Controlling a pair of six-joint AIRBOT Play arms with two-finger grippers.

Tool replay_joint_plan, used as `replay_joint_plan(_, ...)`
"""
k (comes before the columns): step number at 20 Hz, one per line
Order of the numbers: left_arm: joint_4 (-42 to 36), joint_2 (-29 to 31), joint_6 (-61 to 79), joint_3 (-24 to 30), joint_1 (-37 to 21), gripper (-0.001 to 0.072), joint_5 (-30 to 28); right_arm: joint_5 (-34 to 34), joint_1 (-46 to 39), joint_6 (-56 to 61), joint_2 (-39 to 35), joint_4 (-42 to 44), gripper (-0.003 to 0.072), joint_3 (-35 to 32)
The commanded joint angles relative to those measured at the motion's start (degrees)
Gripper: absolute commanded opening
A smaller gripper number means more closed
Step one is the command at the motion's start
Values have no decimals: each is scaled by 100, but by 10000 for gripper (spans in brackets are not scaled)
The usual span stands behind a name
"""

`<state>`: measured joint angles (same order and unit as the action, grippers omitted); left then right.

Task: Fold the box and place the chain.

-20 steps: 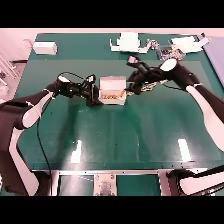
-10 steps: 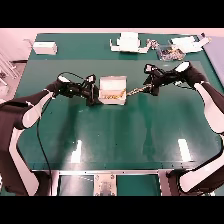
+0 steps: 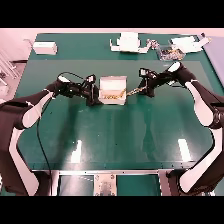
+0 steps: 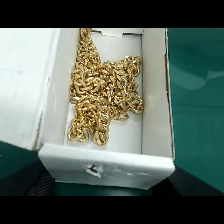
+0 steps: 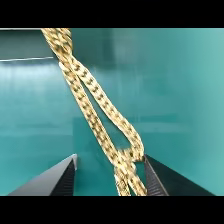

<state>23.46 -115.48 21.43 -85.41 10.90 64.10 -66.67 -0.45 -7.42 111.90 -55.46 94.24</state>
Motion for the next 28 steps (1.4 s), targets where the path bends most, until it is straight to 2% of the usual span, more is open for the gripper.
replay_joint_plan(1,0,2,2,-2,-2,338,-2,-20,63,-31,181,-55,446,125)
replay_joint_plan(2,0,2,2,-2,0,338,0,-15,63,-31,227,-76,445,153)
replay_joint_plan(5,0,2,2,0,0,338,-2,-74,59,195,249,-328,283,205)
replay_joint_plan(6,2,2,2,0,0,338,-2,-138,59,369,249,-540,256,234)
replay_joint_plan(7,2,2,2,0,0,338,-2,-140,59,509,249,-739,156,236)
replay_joint_plan(8,2,2,2,0,0,338,-2,-168,59,649,249,-828,100,236)
replay_joint_plan(9,2,2,0,0,0,338,-2,-256,59,807,238,-820,9,238)
replay_joint_plan(19,2,2,2,0,0,338,0,-437,732,1244,-708,-612,8,247)
replay_joint_plan(23,2,2,2,0,0,338,-2,-542,737,1604,-767,-850,9,188)
replay_joint_plan(24,2,2,2,0,0,338,-2,-533,662,1598,-721,-1027,63,136)
replay_joint_plan(25,2,2,2,-2,0,338,-2,-518,533,1576,-654,-1093,343,98)
replay_joint_plan(26,0,2,2,0,0,338,0,-450,393,1539,-553,-1102,498,87)
replay_joint_plan(28,2,2,0,-2,0,338,0,-223,125,1364,-317,-1084,499,87)
